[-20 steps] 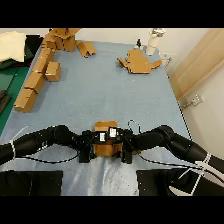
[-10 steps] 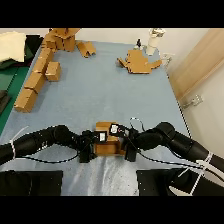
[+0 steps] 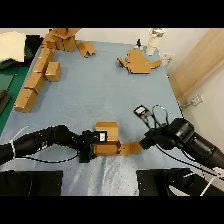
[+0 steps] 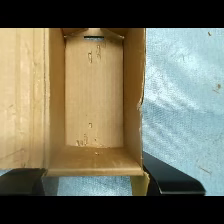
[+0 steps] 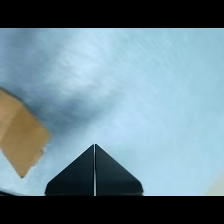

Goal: Fold the box.

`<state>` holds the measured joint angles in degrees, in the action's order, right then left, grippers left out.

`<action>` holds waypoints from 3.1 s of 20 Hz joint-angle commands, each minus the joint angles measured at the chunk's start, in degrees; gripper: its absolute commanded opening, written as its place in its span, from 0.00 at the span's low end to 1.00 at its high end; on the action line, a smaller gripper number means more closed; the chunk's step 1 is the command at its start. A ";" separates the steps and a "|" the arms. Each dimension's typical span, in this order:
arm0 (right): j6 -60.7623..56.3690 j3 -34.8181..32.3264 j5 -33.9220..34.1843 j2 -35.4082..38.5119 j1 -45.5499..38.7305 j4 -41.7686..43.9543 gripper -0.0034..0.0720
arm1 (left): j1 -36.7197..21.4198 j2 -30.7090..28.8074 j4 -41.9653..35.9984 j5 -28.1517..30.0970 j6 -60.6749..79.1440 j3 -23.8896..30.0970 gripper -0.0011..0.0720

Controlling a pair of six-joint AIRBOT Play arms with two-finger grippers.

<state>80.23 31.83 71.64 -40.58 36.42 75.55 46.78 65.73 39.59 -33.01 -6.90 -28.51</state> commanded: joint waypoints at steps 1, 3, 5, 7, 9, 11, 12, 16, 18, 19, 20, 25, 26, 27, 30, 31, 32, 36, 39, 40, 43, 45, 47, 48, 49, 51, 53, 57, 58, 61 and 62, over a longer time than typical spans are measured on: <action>-9.29 -2.08 2.64 -0.28 -4.39 5.77 0.05 | 0.00 0.00 0.02 0.02 0.02 0.00 0.64; -8.63 -4.87 -2.86 -1.92 -5.03 12.48 0.05 | 0.02 0.00 0.02 0.00 0.02 0.00 0.64; -6.56 -7.41 -9.03 -3.65 -5.01 19.19 0.05 | 0.02 0.00 0.02 0.00 0.00 0.00 0.64; -3.52 -8.66 -12.79 -5.40 -5.01 25.81 0.05 | 0.02 0.00 0.02 0.00 0.02 0.00 0.64; -2.08 -8.70 -15.37 -5.92 -4.98 29.20 0.05 | 0.02 0.00 0.04 0.00 0.02 0.00 0.64; -0.81 -8.68 -16.83 -5.77 -4.98 31.43 0.05 | 0.02 0.00 0.02 0.00 0.00 0.00 0.64; -0.20 -8.70 -16.90 -5.77 -4.87 32.09 0.05 | 0.02 0.00 0.04 0.00 0.02 0.00 0.64; -0.20 -7.93 -17.22 -5.35 -4.87 33.11 0.05 | 0.02 0.00 0.04 0.00 0.00 0.00 0.64; -0.22 -6.75 -17.64 -4.24 -4.87 33.05 0.05 | 0.02 0.00 0.02 0.00 0.00 0.00 0.64; -0.24 -6.21 -17.62 -3.74 -4.87 33.05 0.05 | 0.02 0.00 0.02 0.00 0.00 0.00 0.64; -0.24 -5.66 -17.62 -3.32 -4.87 33.07 0.05 | 0.02 0.00 0.02 0.00 0.00 0.00 0.64; -0.24 -4.04 -17.68 -3.26 -4.87 33.11 0.40 | 0.02 0.00 0.02 0.00 0.00 0.00 0.64; -0.24 -3.80 -17.66 -3.28 -4.87 33.16 0.40 | 0.02 0.00 0.02 0.00 0.02 0.00 0.64; -0.24 -3.63 -17.81 -3.28 -4.87 33.55 0.40 | 0.02 0.00 0.02 0.00 0.00 0.00 0.64; -0.22 -3.45 -17.70 -3.34 -4.87 36.35 0.46 | 0.02 0.00 0.04 0.00 0.02 0.00 0.64; -0.22 -3.45 -17.66 -3.41 -4.87 37.79 0.46 | 0.02 0.00 0.02 0.00 0.00 0.00 0.64; -0.22 -3.45 -17.70 -3.39 -4.87 38.69 0.46 | 0.02 0.00 0.02 0.00 0.00 0.00 0.64; -0.22 -3.45 -17.66 -3.39 -4.87 40.24 0.56 | 0.02 0.00 0.02 0.00 0.00 0.00 0.64; -0.24 -3.45 -17.70 -3.48 -4.09 40.74 0.69 | 0.02 0.00 0.02 0.00 0.00 0.00 0.64; -0.24 -3.45 -17.75 -3.85 -3.28 40.83 0.69 | 0.02 0.00 0.02 0.00 0.00 0.00 0.64; -2.27 -2.75 -17.79 -7.65 -0.24 40.54 0.69 | 0.02 0.00 0.04 0.00 0.00 0.00 0.64; -5.97 -0.33 -16.94 -11.39 1.68 38.88 0.69 | 0.02 0.00 0.02 0.00 0.00 0.00 0.64; -13.11 2.97 -15.69 -14.16 3.74 33.53 0.69 | 0.02 0.00 0.02 0.00 0.00 0.00 0.64; -17.77 4.63 -14.40 -15.13 5.16 30.18 0.69 | 0.02 0.00 0.02 0.00 0.00 0.00 0.64; -22.01 6.08 -13.05 -15.87 6.56 27.32 0.69 | 0.02 0.00 0.02 0.00 0.00 0.00 0.64; -29.38 8.94 -10.71 -17.59 9.57 24.13 0.69 | 0.00 0.00 0.04 0.00 0.00 0.00 0.64; -36.04 11.65 -8.20 -20.28 12.35 21.20 0.69 | 0.02 0.00 0.02 0.00 0.00 0.00 0.64; -43.76 16.44 -6.75 -27.50 15.63 20.15 0.68 | 0.02 0.00 0.02 0.00 0.00 0.00 0.64; -44.89 17.55 -6.14 -29.70 16.26 19.76 0.67 | 0.02 0.00 0.02 0.02 0.02 0.00 0.64; -45.88 20.00 -1.22 -35.19 16.70 19.12 0.67 | 0.00 0.00 0.04 0.00 0.00 0.00 0.64; -46.60 20.20 0.66 -36.28 16.70 18.49 0.67 | 0.02 0.00 0.04 0.00 0.02 0.00 0.64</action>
<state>37.10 49.98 67.00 -72.53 52.31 95.72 46.78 65.73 39.64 -33.04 -6.90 -28.51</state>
